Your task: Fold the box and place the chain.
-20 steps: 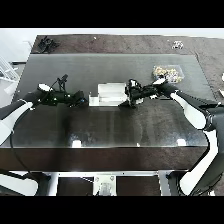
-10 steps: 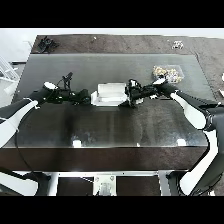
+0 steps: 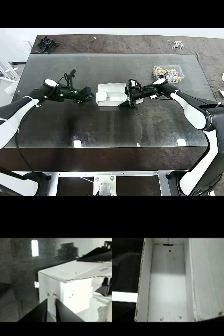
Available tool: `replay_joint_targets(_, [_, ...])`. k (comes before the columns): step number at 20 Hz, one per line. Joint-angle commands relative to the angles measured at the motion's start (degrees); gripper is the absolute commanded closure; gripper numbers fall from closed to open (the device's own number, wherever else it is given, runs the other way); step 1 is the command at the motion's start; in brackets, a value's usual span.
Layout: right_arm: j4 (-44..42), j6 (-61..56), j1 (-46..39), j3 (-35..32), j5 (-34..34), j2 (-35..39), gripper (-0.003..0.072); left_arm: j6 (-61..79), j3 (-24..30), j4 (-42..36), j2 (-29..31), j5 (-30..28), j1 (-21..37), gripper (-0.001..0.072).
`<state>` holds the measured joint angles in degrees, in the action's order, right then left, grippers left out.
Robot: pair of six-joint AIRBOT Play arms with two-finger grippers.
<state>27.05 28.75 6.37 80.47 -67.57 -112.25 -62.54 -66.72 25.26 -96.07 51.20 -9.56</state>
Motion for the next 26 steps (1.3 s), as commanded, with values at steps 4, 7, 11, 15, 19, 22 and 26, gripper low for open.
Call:
replay_joint_targets(4, [0.0, 0.0, 0.0, 0.0, 0.0, 0.0, 0.0111, 0.0, -1.4, -1.1, 0.3, 1.0, 0.0, 0.057])
replay_joint_targets(7, [0.0, 0.0, 0.0, 0.0, 0.0, 0.0, 0.011, 0.0, -1.5, -1.3, 0.3, 1.5, 0.0, 0.057])
replay_joint_targets(11, [0.0, 0.0, 0.0, 0.0, 0.0, 0.0, 0.011, 0.0, -1.4, -1.3, 0.3, 1.4, 0.0, 0.0569])
replay_joint_targets(15, [0.0, 0.0, 0.0, 0.0, 0.0, 0.0, 0.011, 0.0, -1.4, -1.4, 0.1, 0.9, -1.5, 0.0312])
replay_joint_targets(19, [0.0, 0.0, 0.0, 0.0, 0.0, 0.0, 0.011, -0.7, -1.6, -1.7, 0.2, 0.9, -2.2, 0.0314])
replay_joint_targets(22, [0.0, 0.0, 0.0, 0.0, 0.0, 0.0, 0.011, -2.1, -2.4, -1.2, 0.2, 1.9, -2.2, 0.0315])
replay_joint_targets(26, [0.0, 0.0, 0.0, 0.0, 0.0, 0.0, 0.011, -12.2, -6.3, 9.8, 0.2, 1.6, -4.8, 0.0314])
